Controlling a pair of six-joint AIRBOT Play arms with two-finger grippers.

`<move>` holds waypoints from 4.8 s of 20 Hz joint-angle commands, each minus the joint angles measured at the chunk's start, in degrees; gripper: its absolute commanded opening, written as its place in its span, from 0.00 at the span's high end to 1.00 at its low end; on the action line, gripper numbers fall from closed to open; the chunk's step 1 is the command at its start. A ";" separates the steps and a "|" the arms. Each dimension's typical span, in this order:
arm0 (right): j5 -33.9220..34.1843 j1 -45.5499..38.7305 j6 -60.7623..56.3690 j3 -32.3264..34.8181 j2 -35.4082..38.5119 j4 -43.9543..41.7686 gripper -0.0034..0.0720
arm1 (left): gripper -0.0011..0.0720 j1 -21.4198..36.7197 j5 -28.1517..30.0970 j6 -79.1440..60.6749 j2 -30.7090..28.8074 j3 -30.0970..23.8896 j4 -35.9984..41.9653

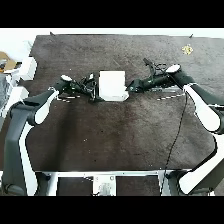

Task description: Fold the box and place the chain.

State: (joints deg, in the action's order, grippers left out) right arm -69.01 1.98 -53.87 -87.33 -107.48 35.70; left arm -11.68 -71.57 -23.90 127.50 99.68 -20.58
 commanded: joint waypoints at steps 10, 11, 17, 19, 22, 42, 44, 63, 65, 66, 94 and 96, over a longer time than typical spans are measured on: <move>9.01 8.24 -12.59 -3.23 -0.04 13.92 0.28 | 0.59 0.02 0.00 0.04 0.00 0.02 0.00; 9.38 8.59 -13.33 -3.48 -0.04 14.08 0.28 | 0.59 0.02 0.00 0.02 0.00 0.02 0.00; 12.35 9.94 -18.10 -3.65 -0.04 16.70 0.37 | 0.59 0.02 0.00 0.02 0.00 0.02 0.00; 12.81 11.69 -22.86 -3.82 -0.04 23.23 0.37 | 0.59 0.02 0.00 0.02 -0.02 0.02 0.00; 13.18 14.75 -29.79 -3.87 -0.04 32.50 0.37 | 0.59 0.02 0.00 0.02 0.00 0.02 0.00; -1.75 24.46 -60.19 -21.29 -9.20 60.94 0.57 | 0.59 0.02 -0.02 0.04 0.00 0.02 0.00; -1.77 24.46 -61.29 -21.29 -10.03 60.74 0.60 | 0.59 0.02 -0.02 0.04 0.00 0.02 0.00; -0.63 24.33 -62.97 -21.29 -10.14 61.55 0.82 | 0.59 0.02 0.04 0.02 0.00 0.02 0.00; -0.68 24.33 -62.05 -21.29 -9.94 61.37 0.33 | 0.59 0.02 0.04 0.02 0.00 0.02 0.02; -0.72 24.33 -61.42 -21.29 -9.55 61.18 0.36 | 0.59 0.02 0.04 0.02 -0.02 0.04 0.00; -0.22 -4.66 -35.54 -15.87 -0.85 54.27 0.68 | 0.59 0.02 0.07 0.02 0.00 0.04 0.00; 0.59 -4.66 -34.16 -15.87 -2.21 51.60 0.68 | 0.59 0.02 0.07 0.02 0.00 0.02 0.00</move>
State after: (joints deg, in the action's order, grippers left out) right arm -69.65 -2.15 -89.60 -103.42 -107.44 90.48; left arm -11.66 -71.50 -23.86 127.50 99.68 -20.56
